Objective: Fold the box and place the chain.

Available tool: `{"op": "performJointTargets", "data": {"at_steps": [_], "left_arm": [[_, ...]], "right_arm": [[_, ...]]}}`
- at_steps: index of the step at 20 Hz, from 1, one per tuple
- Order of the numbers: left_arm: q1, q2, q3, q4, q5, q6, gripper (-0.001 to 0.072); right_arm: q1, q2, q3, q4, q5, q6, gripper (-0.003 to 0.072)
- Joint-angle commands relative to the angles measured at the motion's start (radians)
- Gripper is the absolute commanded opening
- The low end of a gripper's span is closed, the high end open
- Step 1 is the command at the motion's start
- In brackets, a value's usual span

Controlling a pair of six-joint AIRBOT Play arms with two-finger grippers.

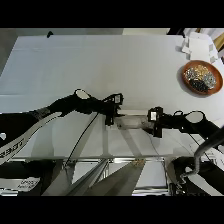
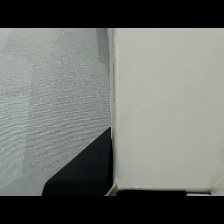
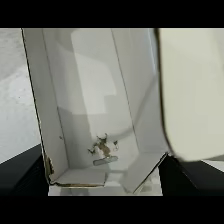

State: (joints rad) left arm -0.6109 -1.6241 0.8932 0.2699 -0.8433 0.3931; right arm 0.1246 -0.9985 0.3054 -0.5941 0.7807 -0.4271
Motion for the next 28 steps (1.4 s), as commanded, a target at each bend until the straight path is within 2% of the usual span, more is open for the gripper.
{"op": "performJointTargets", "data": {"at_steps": [1, 15, 28], "left_arm": [[-0.001, 0.000, 0.000, 0.000, 0.001, 0.000, 0.0011], [-0.001, 0.000, 0.000, 0.000, 0.001, 0.000, 0.0011], [-0.001, 0.000, 0.000, 0.000, 0.001, 0.000, 0.0011]], "right_arm": [[0.000, -0.031, -0.001, -0.004, 0.002, -0.005, 0.0668], [0.000, -0.101, 0.008, 0.040, -0.010, -0.054, 0.0654], [-0.026, -0.119, 0.020, 0.051, 0.039, -0.064, 0.0665]]}}
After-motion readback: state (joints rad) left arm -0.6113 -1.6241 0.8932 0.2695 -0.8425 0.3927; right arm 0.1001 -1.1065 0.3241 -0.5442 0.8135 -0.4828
